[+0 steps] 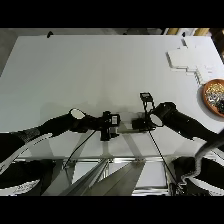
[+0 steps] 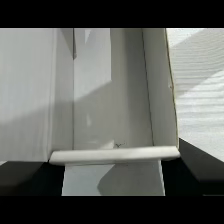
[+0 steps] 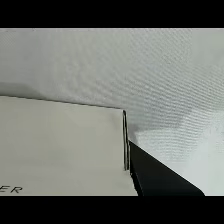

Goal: Fold the box and place the chain.

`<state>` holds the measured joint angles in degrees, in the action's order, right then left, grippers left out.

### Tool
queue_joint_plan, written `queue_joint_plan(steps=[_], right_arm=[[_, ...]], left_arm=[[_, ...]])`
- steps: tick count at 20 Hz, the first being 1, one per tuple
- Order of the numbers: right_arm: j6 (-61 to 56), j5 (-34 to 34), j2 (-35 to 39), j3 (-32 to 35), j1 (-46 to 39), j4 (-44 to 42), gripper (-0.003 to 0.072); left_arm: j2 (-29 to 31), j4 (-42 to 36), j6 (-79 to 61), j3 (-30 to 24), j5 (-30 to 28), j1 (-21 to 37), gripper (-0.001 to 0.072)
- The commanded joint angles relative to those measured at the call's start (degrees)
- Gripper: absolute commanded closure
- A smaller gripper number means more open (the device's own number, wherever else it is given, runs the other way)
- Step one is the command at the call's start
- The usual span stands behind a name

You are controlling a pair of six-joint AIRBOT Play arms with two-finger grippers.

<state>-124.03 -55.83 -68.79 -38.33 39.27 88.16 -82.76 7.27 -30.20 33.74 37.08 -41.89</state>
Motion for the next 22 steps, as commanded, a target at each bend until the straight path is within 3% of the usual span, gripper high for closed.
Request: queue_joint_plan(steps=[1, 4, 6, 9, 11, 12, 13, 15, 18, 22], right_arm=[[-0.98, -2.32, -0.15, -0.24, 0.07, -0.09, 0.0509], [-2.16, -2.67, -0.15, -0.24, 0.07, -0.15, 0.0547], [-2.16, -3.37, -0.15, -0.24, 0.07, -0.13, 0.0653], [-2.14, -3.37, -0.13, -0.24, 0.07, -0.15, 0.0669], [-2.16, -3.32, -0.15, -0.24, 0.07, -0.15, 0.0627], [-2.16, -3.32, -0.15, -0.24, 0.07, -0.13, 0.0524], [-2.14, -3.34, -0.13, -0.24, 0.07, -0.13, 0.0493], [-2.16, -3.34, -0.15, -0.24, 0.07, -0.13, 0.0497], [-2.14, -3.32, -0.15, -0.24, 0.07, -0.11, 0.0657], [-1.31, -3.34, 0.02, -0.24, 0.07, -0.11, 0.0668]], left_arm=[[0.0, 0.04, -0.02, 0.02, -0.02, 0.0, 0.0505], [0.0, 0.04, -0.02, 0.02, -0.02, 0.0, 0.0505], [0.0, 0.04, -0.02, 0.02, -0.02, 0.0, 0.0505], [0.0, 0.04, -0.02, 0.02, -0.02, 0.0, 0.0505], [0.0, 0.04, -0.02, 0.02, -0.02, 0.0, 0.0505], [0.0, 0.04, -0.02, 0.02, -0.02, 0.0, 0.0505], [0.0, 0.04, -0.02, 0.02, -0.02, 0.0, 0.0505], [0.0, 0.04, -0.02, 0.02, -0.02, 0.0, 0.0505], [0.0, 0.04, -0.02, 0.02, -0.02, 0.0, 0.0505], [0.0, 0.04, -0.02, 0.02, -0.02, 0.0, 0.0505]])
